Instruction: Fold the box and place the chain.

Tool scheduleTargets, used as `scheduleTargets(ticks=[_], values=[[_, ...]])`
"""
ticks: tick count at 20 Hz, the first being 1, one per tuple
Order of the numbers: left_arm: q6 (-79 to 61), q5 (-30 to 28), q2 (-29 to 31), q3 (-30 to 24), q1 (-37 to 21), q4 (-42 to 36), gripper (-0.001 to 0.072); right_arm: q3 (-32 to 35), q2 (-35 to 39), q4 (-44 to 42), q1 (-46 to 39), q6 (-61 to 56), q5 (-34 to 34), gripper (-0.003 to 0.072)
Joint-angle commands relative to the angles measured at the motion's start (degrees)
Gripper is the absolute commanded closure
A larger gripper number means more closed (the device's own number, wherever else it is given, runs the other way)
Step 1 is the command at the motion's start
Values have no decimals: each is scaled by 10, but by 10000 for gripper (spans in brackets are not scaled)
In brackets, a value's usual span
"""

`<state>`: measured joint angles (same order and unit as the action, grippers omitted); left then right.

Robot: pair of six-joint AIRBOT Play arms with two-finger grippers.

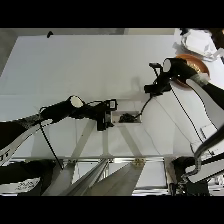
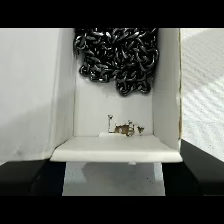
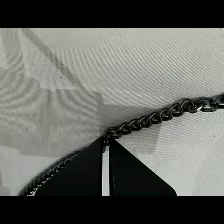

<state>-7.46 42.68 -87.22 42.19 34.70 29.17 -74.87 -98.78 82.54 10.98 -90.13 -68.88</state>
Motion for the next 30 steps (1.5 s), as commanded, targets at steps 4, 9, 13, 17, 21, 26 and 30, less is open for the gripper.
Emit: scheduleTargets(ticks=[4, 9, 13, 17, 21, 26, 30], values=[[0, 0, 0, 0, 0, 0, 377, 0, 28, -1, 5, 36, -34, 668], [0, 0, 0, 0, 0, 0, 377, 0, 169, -37, 14, 81, -80, 668], [0, 0, 0, 0, 0, 0, 377, 0, 303, -37, 57, 81, -106, 668], [0, 0, 0, 0, 0, 0, 377, 0, 385, -40, 121, 78, -129, 668], [0, 0, 0, 0, 0, 0, 377, 0, 416, -63, 177, 67, -134, 668], [0, 0, 0, 0, 0, 0, 377, 0, 425, -63, 226, 48, -124, 668], [0, 0, 0, 0, 0, 0, 377, 1, 424, -61, 245, 40, -90, 668]])
